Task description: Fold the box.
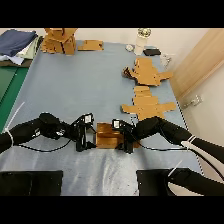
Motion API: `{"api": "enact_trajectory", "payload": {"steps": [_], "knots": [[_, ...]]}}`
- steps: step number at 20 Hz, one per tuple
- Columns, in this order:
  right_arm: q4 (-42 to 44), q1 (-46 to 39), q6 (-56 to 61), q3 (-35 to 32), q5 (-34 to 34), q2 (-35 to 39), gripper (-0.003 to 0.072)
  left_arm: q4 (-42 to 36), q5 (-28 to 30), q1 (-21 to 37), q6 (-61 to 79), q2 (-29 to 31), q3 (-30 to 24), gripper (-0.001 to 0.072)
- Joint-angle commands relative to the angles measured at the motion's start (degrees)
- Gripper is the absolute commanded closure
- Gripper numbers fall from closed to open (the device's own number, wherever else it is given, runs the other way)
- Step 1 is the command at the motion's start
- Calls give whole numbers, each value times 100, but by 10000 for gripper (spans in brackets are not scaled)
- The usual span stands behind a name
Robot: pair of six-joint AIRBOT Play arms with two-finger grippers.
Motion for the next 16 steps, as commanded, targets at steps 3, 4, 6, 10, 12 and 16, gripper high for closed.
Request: {"api": "enact_trajectory", "payload": {"steps": [3,4,6,10,12,16], "knots": [[2,-4,2,-2,2,0,170,1657,223,-334,-1582,-105,376,4],[2,-4,2,-2,0,0,171,1895,313,-411,-1740,-105,437,4],[0,-4,2,-2,2,0,171,1904,472,-476,-1729,-105,455,5],[0,-4,2,-2,0,0,171,1803,568,-597,-1709,-107,474,4],[0,-4,2,-2,0,0,171,1681,540,-632,-1705,-109,511,4],[0,-4,2,-2,0,2,171,1665,433,-619,-1716,-109,535,4]]}}
